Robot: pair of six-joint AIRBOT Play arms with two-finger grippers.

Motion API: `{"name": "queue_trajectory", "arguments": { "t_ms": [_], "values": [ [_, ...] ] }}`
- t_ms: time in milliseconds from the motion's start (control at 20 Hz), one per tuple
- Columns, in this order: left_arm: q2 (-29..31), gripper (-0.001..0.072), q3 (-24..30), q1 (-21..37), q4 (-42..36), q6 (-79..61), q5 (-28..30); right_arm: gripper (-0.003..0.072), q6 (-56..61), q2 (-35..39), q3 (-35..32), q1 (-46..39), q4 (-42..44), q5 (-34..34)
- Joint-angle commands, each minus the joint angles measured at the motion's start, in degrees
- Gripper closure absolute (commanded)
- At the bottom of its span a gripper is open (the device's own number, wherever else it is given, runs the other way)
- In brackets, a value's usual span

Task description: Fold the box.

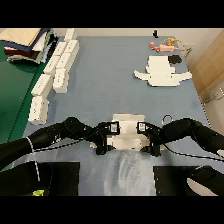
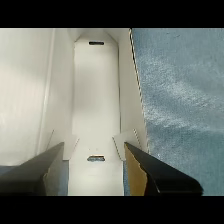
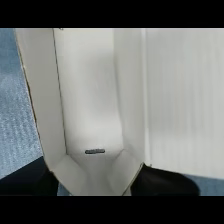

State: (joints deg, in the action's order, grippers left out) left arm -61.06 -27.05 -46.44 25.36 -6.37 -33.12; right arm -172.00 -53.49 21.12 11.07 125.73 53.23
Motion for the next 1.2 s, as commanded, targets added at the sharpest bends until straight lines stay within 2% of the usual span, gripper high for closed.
{"name": "queue_trajectory", "arguments": {
  "t_ms": [0, 100, 150, 200, 250, 300, 450, 700, 800, 950, 1050, 1150],
  "values": [
    [0.0, 0.0083, 0.0, 0.0, -0.1, 0.2, 0.0, 0.0175, 0.0, 0.0, 0.0, 0.0, 0.0, 0.0],
    [0.0, 0.0087, 0.0, 0.0, -0.1, 0.2, 0.0, 0.0175, 0.0, 0.0, 0.0, 0.0, 0.0, 0.0],
    [0.0, 0.0199, 0.0, 0.0, -0.1, 0.5, 0.0, 0.0175, 0.0, 0.0, 0.0, 0.0, 0.0, 0.0],
    [0.0, 0.0466, 0.0, 0.0, 0.5, 0.4, -0.1, 0.0175, 0.0, 0.0, 0.0, 0.0, 0.0, 0.0],
    [0.0, 0.0674, 0.0, 0.0, 1.3, 0.4, -0.2, 0.0175, 0.0, 0.0, 0.0, 0.0, 0.0, 0.0],
    [0.1, 0.0694, 0.0, 0.0, 1.7, 1.1, -0.6, 0.0175, 0.0, 0.0, 0.0, 0.0, 0.0, 0.0],
    [2.9, 0.0694, 0.0, 0.5, 4.3, 9.4, -4.0, 0.0175, 0.0, 0.0, 0.0, 0.0, 0.0, 0.0],
    [16.4, 0.0694, 0.0, 4.7, 25.9, 42.9, -13.1, 0.0175, 0.0, 0.0, 0.0, 0.0, 0.1, 0.0],
    [23.5, 0.0694, 0.0, 8.0, 29.3, 50.9, -17.3, 0.0174, 0.0, 0.0, 0.0, 0.0, 0.0, 0.0],
    [32.0, 0.0695, 0.0, 15.1, 36.5, 72.0, -18.8, 0.0175, 0.0, 0.0, 0.0, 0.0, 0.0, 0.0],
    [33.3, 0.0695, 0.0, 21.1, 38.9, 82.7, -21.4, 0.0175, 0.0, 0.0, 0.0, 0.0, 0.0, 0.0],
    [31.5, 0.0695, 0.6, 25.9, 37.3, 86.2, -24.4, 0.0175, 0.0, 0.0, 0.0, 0.0, 0.0, 0.0]
  ]
}}
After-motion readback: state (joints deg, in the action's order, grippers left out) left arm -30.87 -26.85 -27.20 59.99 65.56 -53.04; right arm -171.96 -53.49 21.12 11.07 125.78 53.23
